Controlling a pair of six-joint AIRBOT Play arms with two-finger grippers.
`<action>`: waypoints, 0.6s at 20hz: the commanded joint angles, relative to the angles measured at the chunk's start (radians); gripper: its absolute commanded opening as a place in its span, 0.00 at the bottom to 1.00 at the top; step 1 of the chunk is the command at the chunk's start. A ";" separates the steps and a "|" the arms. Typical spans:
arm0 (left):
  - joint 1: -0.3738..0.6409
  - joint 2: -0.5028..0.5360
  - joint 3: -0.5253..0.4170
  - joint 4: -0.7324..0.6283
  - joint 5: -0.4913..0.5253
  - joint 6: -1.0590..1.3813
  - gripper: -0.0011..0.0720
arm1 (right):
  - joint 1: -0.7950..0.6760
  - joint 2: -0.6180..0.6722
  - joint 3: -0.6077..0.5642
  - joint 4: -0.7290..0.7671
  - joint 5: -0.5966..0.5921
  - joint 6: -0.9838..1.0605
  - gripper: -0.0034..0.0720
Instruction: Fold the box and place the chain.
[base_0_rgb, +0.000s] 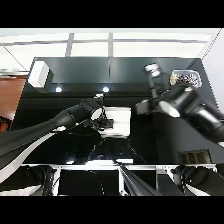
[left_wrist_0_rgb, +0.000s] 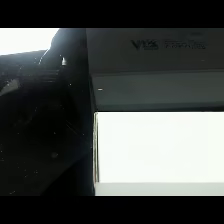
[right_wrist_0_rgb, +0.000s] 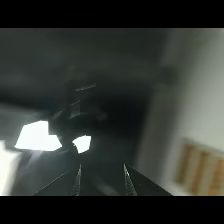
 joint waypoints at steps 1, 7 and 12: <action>0.001 0.000 0.001 0.000 0.001 0.000 0.05 | -0.162 0.056 -0.002 -0.161 0.067 -0.095 0.47; 0.001 0.000 0.001 0.000 0.002 0.000 0.05 | -0.478 0.055 -0.105 0.029 -0.261 -0.197 0.47; 0.001 0.000 0.001 0.000 -0.003 0.000 0.05 | -0.560 0.035 -0.173 0.088 -0.549 -0.206 0.47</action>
